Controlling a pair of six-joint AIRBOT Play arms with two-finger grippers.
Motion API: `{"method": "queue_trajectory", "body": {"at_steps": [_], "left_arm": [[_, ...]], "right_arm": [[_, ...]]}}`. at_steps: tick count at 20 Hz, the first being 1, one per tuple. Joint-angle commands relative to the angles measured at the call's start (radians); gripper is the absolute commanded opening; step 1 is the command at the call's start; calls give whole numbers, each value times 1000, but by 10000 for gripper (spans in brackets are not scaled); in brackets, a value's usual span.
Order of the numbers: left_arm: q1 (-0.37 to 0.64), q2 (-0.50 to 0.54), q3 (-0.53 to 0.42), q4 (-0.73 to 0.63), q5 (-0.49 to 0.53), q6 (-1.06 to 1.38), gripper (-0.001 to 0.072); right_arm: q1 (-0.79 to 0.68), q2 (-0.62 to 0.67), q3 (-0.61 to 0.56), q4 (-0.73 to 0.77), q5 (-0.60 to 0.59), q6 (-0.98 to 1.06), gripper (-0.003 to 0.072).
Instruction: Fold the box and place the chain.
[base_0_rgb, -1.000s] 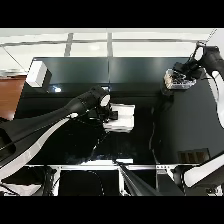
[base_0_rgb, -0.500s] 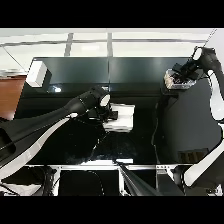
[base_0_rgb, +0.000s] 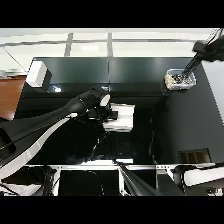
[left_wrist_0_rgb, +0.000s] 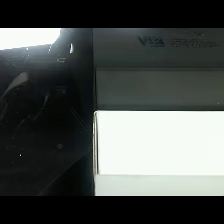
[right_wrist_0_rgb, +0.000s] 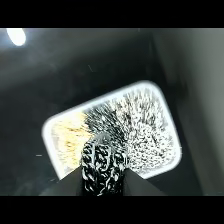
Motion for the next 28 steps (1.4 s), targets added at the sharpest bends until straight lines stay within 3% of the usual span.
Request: {"method": "queue_trajectory", "body": {"at_steps": [1, 9, 14, 17, 21, 24, 28], "left_arm": [[0, 0, 0, -3, 0, 0, 24], [0, 0, 0, -3, -1, 0, 24], [0, 0, 0, -3, 0, 0, 24], [0, 0, 0, -3, 0, 0, 24], [0, 0, 0, -3, -1, 0, 24], [0, 0, 0, -3, 0, 0, 24], [0, 0, 0, -3, -1, 0, 24]], "right_arm": [[-1, 185, 1, 1, 33, -53, 13], [63, 440, -26, 99, 386, -119, 13], [232, 642, -341, 238, 426, -119, 13], [343, 703, -544, 437, 351, -124, 13], [523, 681, -729, 555, 87, -114, 13], [626, 635, -795, 562, -132, -92, 13], [673, 527, -798, 550, -197, -93, 14]]}}
